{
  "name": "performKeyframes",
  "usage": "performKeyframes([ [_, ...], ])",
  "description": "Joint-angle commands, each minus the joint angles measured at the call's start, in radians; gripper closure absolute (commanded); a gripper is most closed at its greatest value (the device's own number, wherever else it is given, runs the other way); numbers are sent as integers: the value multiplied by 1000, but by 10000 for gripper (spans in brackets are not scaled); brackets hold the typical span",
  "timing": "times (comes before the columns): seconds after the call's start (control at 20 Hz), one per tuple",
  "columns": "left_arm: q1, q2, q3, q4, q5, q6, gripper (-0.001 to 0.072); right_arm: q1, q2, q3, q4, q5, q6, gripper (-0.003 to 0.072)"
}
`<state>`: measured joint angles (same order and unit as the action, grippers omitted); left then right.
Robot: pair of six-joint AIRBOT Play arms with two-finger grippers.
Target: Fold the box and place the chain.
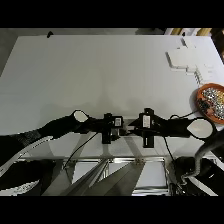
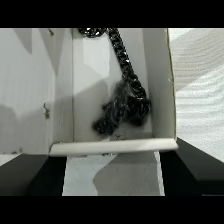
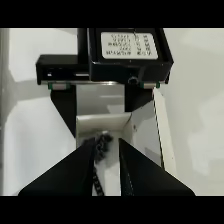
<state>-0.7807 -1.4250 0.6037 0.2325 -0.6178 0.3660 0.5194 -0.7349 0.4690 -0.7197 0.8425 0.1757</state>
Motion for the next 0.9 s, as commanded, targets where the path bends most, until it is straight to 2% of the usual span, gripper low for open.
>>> performKeyframes([
  [0.0,0,0,0,0,0,0,363,13,-20,17,-132,3,7,507],
  [0.2,0,0,0,0,0,0,363,-91,47,127,-432,219,95,509],
  [0.4,0,0,0,0,0,0,363,-355,66,138,-523,390,193,510],
  [0.6,0,0,0,0,0,0,363,-499,49,94,-516,320,67,510],
  [0.75,0,0,0,0,0,0,363,-484,-7,58,-502,307,-8,511],
  [0.85,0,0,0,0,0,0,363,-457,-37,19,-505,255,-66,511],
])
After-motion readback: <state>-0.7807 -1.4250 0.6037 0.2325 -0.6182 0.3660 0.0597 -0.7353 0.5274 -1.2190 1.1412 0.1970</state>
